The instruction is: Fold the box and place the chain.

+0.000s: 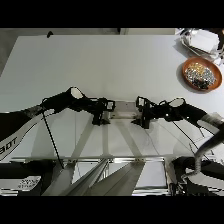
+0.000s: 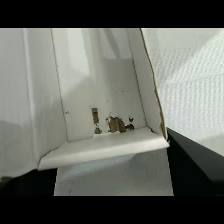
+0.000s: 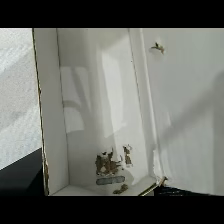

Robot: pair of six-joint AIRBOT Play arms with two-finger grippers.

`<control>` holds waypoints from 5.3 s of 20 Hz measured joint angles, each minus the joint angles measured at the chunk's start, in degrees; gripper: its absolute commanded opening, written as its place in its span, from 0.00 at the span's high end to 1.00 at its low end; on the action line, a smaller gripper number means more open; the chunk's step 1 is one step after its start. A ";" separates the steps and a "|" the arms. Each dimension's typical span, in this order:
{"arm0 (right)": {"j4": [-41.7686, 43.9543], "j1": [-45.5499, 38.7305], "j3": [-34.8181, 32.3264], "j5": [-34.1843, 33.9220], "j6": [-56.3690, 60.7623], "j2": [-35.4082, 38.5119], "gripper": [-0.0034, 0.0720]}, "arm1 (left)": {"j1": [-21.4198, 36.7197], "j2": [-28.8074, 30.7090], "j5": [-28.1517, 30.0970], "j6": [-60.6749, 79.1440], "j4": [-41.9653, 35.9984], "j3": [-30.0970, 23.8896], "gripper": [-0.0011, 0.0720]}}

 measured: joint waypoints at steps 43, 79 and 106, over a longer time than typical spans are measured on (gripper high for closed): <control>-10.05 0.00 -0.04 2.58 9.05 5.35 0.02 | -0.20 -0.37 1.29 -0.59 -2.60 -0.07 0.61; 6.91 -0.02 -0.02 -16.63 39.82 10.08 0.94 | -0.17 -0.37 1.31 -0.66 -2.62 -0.07 0.61; -33.27 0.94 -3.43 4.13 25.64 25.53 0.71 | -0.17 -0.37 1.31 -0.61 -2.56 -0.07 0.61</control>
